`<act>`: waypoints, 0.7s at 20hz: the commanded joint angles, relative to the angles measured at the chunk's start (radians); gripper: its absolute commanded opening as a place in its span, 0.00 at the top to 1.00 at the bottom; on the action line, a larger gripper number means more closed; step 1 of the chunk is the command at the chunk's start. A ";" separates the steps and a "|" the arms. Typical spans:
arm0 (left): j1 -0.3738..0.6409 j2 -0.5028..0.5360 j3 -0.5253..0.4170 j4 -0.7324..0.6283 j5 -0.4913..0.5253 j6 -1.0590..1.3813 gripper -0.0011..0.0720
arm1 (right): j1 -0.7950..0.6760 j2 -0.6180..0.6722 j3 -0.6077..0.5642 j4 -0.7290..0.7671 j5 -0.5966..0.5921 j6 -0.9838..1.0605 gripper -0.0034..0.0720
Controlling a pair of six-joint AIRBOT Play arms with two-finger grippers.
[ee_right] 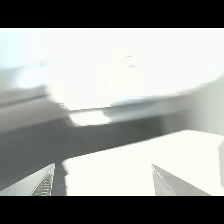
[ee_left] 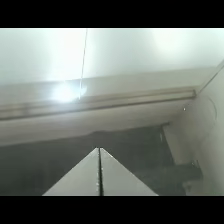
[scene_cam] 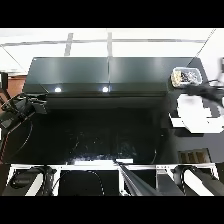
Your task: Fold the box and place the chain.
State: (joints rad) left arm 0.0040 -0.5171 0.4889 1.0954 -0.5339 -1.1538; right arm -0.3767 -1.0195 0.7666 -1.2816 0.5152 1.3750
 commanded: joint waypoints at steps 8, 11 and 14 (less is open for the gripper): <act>-0.006 -0.191 0.000 -0.042 -0.029 -0.118 0.02 | -0.639 -0.504 0.526 0.041 0.681 -0.372 0.02; -0.006 -0.216 0.000 -0.051 -0.028 -0.137 0.02 | -0.616 -0.629 0.600 0.137 0.824 -0.517 0.02; -0.006 -0.218 0.000 -0.083 -0.028 -0.137 0.02 | -0.576 -0.655 0.598 0.075 0.814 -0.576 0.27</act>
